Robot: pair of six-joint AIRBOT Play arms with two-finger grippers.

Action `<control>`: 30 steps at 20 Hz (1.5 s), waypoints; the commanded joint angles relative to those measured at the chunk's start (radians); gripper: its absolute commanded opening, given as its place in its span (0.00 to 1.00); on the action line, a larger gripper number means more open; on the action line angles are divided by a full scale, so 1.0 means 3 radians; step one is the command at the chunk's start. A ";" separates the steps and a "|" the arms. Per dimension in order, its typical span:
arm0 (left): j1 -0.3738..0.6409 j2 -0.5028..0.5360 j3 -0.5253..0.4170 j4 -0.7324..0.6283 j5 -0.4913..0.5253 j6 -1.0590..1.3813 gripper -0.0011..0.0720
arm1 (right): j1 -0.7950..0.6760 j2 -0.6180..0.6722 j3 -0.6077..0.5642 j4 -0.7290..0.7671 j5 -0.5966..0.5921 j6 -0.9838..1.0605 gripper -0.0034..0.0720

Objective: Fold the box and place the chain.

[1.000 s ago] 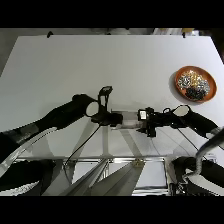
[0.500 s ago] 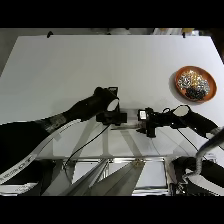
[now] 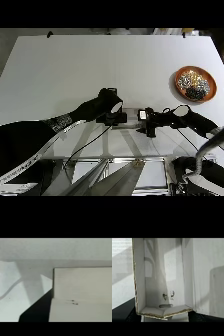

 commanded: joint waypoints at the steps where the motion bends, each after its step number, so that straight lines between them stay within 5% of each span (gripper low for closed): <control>1: -0.0008 -0.0005 0.0003 0.0020 -0.0010 -0.0076 0.02 | 0.0000 0.0003 0.0003 0.0000 -0.0003 -0.0003 0.57; 5: -0.0010 -0.0001 0.0003 0.0020 -0.0014 -0.0070 0.06 | 0.0000 0.0003 0.0003 0.0000 -0.0003 -0.0003 0.57; 7: -0.0003 0.0034 0.0003 0.0022 -0.0027 -0.0014 0.36 | 0.0000 0.0003 0.0003 0.0000 -0.0004 -0.0003 0.57; 8: 0.0011 0.0065 0.0003 0.0022 -0.0027 0.0061 0.41 | 0.0000 0.0003 0.0003 0.0000 -0.0003 -0.0003 0.57; 19: 0.0011 0.0165 -0.0259 -0.0066 0.0107 0.0301 0.37 | 0.0000 0.0003 0.0003 0.0000 -0.0004 -0.0003 0.57; 22: -0.0013 0.0165 -0.0259 -0.0085 0.0177 0.0256 0.02 | 0.0000 0.0003 0.0003 0.0000 -0.0004 -0.0003 0.57; 26: -0.0028 0.0177 -0.0259 -0.0080 0.0177 0.0253 0.03 | 0.0001 0.0003 0.0003 0.0000 -0.0003 -0.0003 0.57; 30: 0.0094 0.0413 -0.0259 -0.0076 0.0177 0.0484 0.30 | 0.0000 0.0003 0.0003 0.0000 -0.0004 -0.0003 0.57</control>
